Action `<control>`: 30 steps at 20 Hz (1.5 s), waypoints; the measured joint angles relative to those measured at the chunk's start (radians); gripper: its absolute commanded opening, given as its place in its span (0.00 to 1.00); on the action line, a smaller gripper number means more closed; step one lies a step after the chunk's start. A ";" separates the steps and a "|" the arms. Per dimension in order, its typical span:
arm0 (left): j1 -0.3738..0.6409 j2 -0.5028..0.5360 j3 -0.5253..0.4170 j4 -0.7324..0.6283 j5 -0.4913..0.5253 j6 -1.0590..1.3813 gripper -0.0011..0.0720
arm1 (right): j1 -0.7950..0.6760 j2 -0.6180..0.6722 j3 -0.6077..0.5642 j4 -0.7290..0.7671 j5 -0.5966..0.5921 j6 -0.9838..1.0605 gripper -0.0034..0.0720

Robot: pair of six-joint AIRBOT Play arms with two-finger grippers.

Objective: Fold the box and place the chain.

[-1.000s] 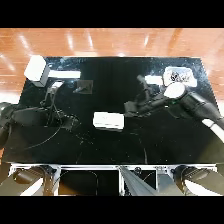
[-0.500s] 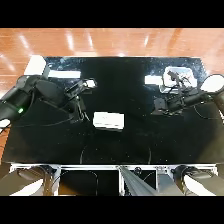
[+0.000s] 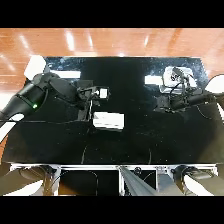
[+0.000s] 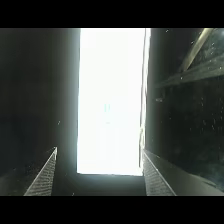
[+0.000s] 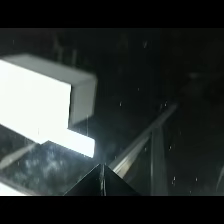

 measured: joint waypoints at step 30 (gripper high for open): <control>-0.005 -0.068 -0.122 -0.028 -0.135 0.061 0.86 | 0.000 -0.001 0.000 -0.034 -0.082 0.005 0.08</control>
